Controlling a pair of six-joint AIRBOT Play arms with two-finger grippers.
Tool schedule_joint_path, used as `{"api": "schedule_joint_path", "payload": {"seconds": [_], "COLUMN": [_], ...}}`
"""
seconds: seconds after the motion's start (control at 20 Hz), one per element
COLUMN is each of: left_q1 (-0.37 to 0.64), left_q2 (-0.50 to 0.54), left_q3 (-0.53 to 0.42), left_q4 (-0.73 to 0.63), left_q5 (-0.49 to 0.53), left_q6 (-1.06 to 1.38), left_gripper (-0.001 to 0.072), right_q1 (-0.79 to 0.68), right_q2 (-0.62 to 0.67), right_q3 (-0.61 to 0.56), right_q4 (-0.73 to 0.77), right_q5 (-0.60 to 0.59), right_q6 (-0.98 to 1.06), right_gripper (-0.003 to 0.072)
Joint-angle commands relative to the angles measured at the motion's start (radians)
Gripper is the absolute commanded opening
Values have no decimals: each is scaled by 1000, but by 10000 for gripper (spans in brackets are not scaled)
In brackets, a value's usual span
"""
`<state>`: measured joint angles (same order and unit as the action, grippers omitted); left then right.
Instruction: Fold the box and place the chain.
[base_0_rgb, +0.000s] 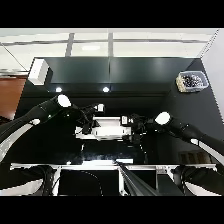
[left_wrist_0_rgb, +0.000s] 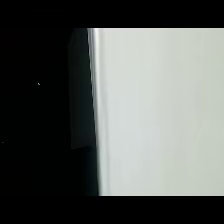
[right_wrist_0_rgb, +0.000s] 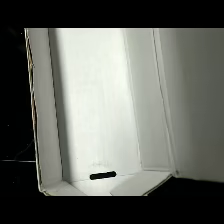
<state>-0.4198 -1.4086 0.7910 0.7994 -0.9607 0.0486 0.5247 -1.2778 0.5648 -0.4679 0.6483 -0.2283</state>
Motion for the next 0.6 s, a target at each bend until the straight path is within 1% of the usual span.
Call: {"api": "schedule_joint_path", "payload": {"seconds": [0.0,0.3,0.4,0.55], "left_q1": [0,0,0,0], "left_q2": [-1,-1,-1,-1], "left_q3": [0,0,0,0], "left_q4": [0,0,0,0], "left_q5": [0,0,0,0], "left_q6": [0,0,0,0], "left_gripper": [25,26,25,25], "right_q1": [1,25,53,55], "right_q2": [-1,-1,-3,-3], "right_q3": [0,1,1,1], "right_q4": [11,11,-8,-1], "right_q5": [2,-3,-26,-42], "right_q6": [-16,-16,-11,3], "right_gripper": [637,637,637,637]}}
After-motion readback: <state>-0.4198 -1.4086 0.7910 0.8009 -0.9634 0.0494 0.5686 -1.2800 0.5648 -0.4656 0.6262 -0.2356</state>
